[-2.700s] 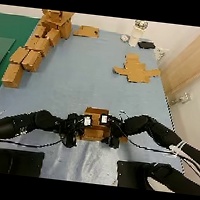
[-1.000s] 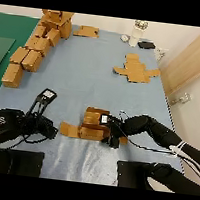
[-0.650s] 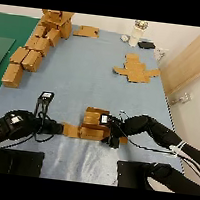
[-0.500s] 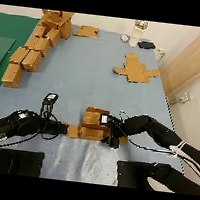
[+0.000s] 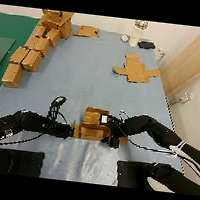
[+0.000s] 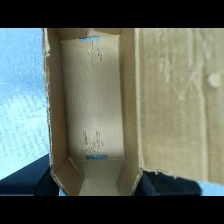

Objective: Fold the box.

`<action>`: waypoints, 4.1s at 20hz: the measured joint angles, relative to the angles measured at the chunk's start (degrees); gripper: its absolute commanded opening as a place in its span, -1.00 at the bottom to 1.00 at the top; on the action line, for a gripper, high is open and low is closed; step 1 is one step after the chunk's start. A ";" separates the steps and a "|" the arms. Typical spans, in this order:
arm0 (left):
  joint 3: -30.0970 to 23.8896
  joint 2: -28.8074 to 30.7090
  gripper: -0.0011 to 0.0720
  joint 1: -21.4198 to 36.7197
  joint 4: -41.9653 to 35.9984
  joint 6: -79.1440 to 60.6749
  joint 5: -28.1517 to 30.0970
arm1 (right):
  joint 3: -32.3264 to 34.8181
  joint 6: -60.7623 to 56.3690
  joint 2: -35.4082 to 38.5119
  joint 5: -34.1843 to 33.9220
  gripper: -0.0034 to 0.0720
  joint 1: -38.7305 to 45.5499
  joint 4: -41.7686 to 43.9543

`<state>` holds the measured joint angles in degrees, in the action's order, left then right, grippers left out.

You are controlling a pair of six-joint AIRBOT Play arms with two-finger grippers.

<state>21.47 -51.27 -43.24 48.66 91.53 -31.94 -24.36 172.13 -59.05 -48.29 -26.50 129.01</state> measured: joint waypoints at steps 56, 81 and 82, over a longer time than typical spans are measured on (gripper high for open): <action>29.64 -21.86 0.78 -12.50 24.81 28.41 -16.28 | 0.00 -0.02 0.00 -0.02 0.52 0.00 -0.02; 36.85 -29.90 0.56 -20.72 34.53 46.56 -24.85 | 0.00 0.02 0.00 -0.13 0.52 0.00 -0.04; 36.85 -29.86 0.56 -20.59 34.88 46.73 -25.44 | 0.00 0.00 0.00 -0.09 0.52 0.00 -0.07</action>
<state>58.33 -81.12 -63.83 83.55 138.26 -57.39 -24.36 172.13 -59.05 -48.38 -26.50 128.95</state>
